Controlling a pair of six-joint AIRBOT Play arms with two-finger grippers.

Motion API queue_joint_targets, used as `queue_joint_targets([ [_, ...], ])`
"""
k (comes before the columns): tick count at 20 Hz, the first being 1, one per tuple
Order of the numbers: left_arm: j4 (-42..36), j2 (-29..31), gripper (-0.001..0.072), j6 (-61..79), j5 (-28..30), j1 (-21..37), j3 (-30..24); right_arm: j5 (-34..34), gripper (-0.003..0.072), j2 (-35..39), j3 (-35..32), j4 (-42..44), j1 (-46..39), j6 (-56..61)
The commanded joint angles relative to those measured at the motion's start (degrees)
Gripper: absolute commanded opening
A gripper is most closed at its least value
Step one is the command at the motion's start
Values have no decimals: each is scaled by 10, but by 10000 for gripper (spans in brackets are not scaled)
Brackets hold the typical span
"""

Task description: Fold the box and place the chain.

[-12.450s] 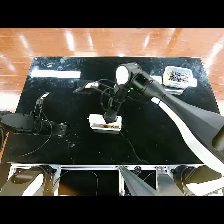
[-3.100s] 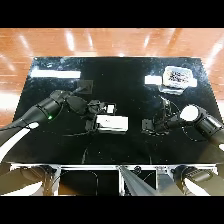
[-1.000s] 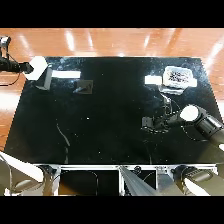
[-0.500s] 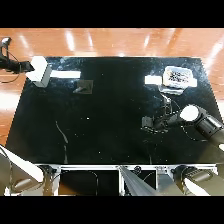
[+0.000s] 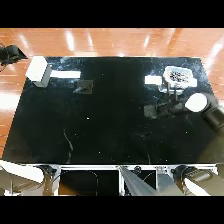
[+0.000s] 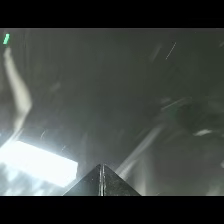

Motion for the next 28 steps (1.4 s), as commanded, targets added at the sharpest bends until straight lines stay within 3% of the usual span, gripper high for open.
queue_joint_targets([
  [1, -9, 190, 471, -38, -76, -74, -244, 60, 32, -3, 130, -189, 0, 45],
  [2, -9, 264, 400, -39, -123, -105, -344, 76, 32, -5, 154, -220, 0, 47],
  [4, -9, 401, 19, -42, -206, -182, -532, 91, 32, -8, 162, -239, 0, 48],
  [6, 5, 482, 14, -59, -263, -276, -652, 98, 32, -16, 147, -237, -11, 66],
  [8, 65, 488, 14, -150, -253, -369, -693, 69, 31, -18, 99, -236, -28, 86],
  [10, 156, 466, 14, -230, -262, -432, -692, 45, 31, -18, 43, -234, -35, 109],
  [12, 200, 447, 15, -287, -260, -437, -668, 52, 31, -18, 3, -232, -35, 109],
  [15, 201, 434, 16, -285, -237, -413, -629, 156, 31, -18, -3, -214, -35, 117],
  [17, 201, 431, 16, -261, -214, -398, -615, 191, 31, -18, -3, -213, -35, 117],
  [28, 201, 431, 16, -261, -207, -384, -613, 188, 30, -18, -3, -213, -35, 117],
])
